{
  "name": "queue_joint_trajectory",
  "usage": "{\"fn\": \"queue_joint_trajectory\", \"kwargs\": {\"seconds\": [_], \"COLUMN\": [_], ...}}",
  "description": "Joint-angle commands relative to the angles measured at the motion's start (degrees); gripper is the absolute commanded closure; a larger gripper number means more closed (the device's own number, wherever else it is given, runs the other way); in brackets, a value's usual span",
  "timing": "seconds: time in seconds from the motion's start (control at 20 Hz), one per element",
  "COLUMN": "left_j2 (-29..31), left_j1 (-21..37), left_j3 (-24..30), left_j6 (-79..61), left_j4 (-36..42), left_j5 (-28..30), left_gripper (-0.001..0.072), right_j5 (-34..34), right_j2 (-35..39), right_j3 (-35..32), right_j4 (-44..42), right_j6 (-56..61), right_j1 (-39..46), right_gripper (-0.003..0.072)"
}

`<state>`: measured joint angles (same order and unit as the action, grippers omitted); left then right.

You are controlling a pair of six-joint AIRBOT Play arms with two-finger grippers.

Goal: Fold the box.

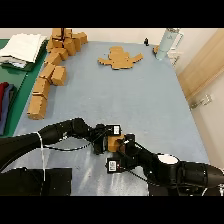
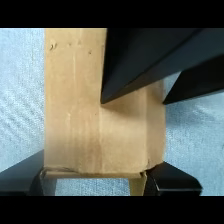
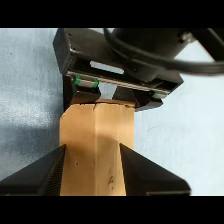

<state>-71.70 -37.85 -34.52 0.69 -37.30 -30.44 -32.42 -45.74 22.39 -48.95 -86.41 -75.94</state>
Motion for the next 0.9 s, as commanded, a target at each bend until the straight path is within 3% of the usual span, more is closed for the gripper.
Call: {"fn": "queue_joint_trajectory", "kwargs": {"seconds": [0.0,0.15,0.2,0.25,0.3,0.85], "left_j2": [-0.02,-0.02,-0.02,-0.02,-0.02,-0.02], "left_j1": [0.0,0.0,0.0,0.0,0.0,0.0], "left_j3": [0.0,0.0,0.0,0.0,0.0,0.0], "left_j6": [-0.02,-0.02,-0.02,-0.02,-0.02,-0.02], "left_j4": [0.0,0.0,0.0,0.0,0.0,0.0], "left_j5": [0.0,0.02,0.0,0.02,0.02,0.0], "left_gripper": [0.0197,0.0196,0.0196,0.0197,0.0197,0.0196], "right_j5": [1.01,2.71,2.75,2.6,2.64,2.62], "right_j2": [-1.31,-2.54,-2.49,-2.49,-2.49,-2.4], "right_j3": [0.02,0.04,0.04,0.17,0.17,0.68], "right_j4": [1.38,2.08,2.1,1.92,1.95,1.66], "right_j6": [0.04,0.04,0.04,0.04,0.04,0.04], "right_j1": [0.44,1.68,1.68,1.68,1.66,1.64], "right_gripper": [0.0163,0.0184,0.0242,0.039,0.0426,0.0425]}}
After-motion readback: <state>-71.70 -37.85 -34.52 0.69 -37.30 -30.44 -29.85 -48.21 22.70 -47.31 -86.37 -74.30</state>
